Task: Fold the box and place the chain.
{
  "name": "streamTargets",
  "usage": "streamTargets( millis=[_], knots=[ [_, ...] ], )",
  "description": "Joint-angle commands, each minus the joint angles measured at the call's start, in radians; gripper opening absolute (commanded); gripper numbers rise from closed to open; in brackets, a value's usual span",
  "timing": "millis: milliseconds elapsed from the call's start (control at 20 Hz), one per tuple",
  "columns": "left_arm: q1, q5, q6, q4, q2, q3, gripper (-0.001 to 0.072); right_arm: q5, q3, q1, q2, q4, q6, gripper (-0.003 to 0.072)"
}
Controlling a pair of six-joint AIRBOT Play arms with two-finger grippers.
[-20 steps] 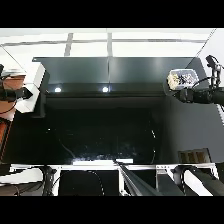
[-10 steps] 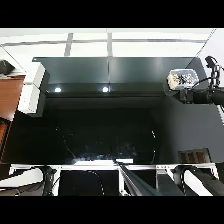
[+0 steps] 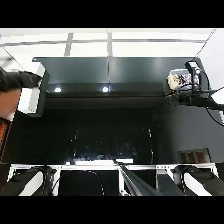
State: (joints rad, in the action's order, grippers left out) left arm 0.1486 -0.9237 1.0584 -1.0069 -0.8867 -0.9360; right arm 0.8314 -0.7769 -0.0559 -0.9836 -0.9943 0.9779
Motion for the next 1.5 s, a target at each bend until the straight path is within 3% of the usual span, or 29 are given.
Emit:
streamTargets(
  millis=[0, 200, 1450],
  knots=[
    [-0.082, 0.139, 0.024, -0.035, 0.151, 0.2, 0.0027, -0.061, 0.01, 0.016, 0.0, -0.051, -0.002, 0.0013],
    [-0.082, 0.086, 0.024, -0.025, 0.158, 0.222, 0.0028, -0.062, 0.01, 0.016, 0.0, -0.051, -0.002, 0.0013],
    [-0.082, 0.086, 0.024, -0.025, 0.156, 0.222, 0.0028, -0.061, 0.01, 0.016, 0.0, -0.051, -0.002, 0.0014]
  ],
)
